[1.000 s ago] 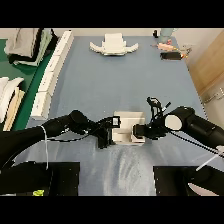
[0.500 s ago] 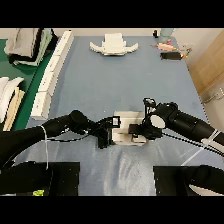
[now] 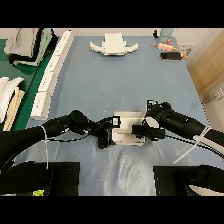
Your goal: Fold the box.
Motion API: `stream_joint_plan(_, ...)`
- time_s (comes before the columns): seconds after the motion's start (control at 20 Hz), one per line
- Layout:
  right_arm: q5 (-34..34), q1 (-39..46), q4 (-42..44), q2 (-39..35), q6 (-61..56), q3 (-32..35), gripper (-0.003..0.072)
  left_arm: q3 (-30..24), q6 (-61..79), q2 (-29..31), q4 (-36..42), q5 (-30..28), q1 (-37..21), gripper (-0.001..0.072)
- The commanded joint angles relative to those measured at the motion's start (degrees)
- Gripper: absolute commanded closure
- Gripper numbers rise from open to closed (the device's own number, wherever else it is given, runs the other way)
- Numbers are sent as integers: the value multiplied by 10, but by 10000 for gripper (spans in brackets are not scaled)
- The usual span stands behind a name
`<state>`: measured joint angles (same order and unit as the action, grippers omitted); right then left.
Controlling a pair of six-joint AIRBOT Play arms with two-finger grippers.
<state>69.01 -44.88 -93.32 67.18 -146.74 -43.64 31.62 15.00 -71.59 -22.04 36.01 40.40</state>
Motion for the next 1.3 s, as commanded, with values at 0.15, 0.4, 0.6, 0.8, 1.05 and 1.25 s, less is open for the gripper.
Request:
stream_joint_plan(0.15, 6, -21, -15, 29, -15, -2, 403, 0, 0, 0, 0, 0, 0, 244)
stream_joint_plan(0.4, 6, -24, -26, 30, -15, -3, 680, 0, 0, 0, 0, 0, 0, 244)
stream_joint_plan(0.6, 4, -24, -40, 29, -2, -9, 679, 0, 0, 0, 0, 0, 0, 244)
stream_joint_plan(0.8, 7, -24, -37, 24, 24, -34, 300, 0, 0, 0, 0, 0, 0, 244)
stream_joint_plan(1.05, 12, -24, -26, 19, 54, -51, 150, 0, 0, 0, 0, 0, 0, 244)
stream_joint_plan(1.25, 53, -24, -7, -3, 75, -74, 151, 0, 0, 0, 0, 0, 0, 245)
